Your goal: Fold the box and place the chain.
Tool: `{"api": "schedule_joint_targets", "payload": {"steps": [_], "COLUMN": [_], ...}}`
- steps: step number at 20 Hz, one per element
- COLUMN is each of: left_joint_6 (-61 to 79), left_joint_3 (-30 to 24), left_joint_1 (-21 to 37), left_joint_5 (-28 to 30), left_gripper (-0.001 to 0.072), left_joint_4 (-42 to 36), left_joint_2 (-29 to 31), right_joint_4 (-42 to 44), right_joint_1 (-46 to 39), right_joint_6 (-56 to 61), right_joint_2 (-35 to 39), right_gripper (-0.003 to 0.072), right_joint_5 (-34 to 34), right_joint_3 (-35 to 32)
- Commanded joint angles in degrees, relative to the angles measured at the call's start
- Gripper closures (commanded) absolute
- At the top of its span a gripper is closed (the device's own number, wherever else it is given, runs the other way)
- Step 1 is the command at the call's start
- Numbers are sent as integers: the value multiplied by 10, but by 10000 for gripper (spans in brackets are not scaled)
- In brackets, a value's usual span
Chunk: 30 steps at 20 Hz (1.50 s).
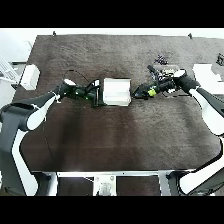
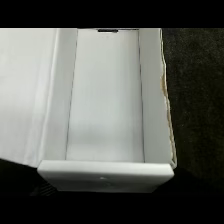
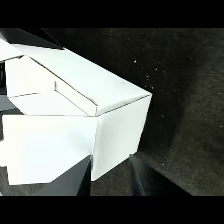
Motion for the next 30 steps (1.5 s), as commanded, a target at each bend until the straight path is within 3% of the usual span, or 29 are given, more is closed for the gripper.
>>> {"api": "schedule_joint_targets", "payload": {"steps": [1,2,12,30], "left_joint_6": [0,0,0,0], "left_joint_3": [0,0,0,0], "left_joint_1": [0,0,0,0], "left_joint_5": [0,0,0,0], "left_gripper": [239,239,239,239], "left_joint_4": [0,0,0,0], "left_joint_2": [0,0,0,0], "right_joint_4": [5,4,-8,-251], "right_joint_1": [10,15,39,138], "right_joint_6": [-1,-1,15,208], "right_joint_2": [0,0,0,0], "right_gripper": [315,234,234,237], "right_joint_5": [-2,-3,-31,-32], "right_joint_3": [1,1,11,105]}}
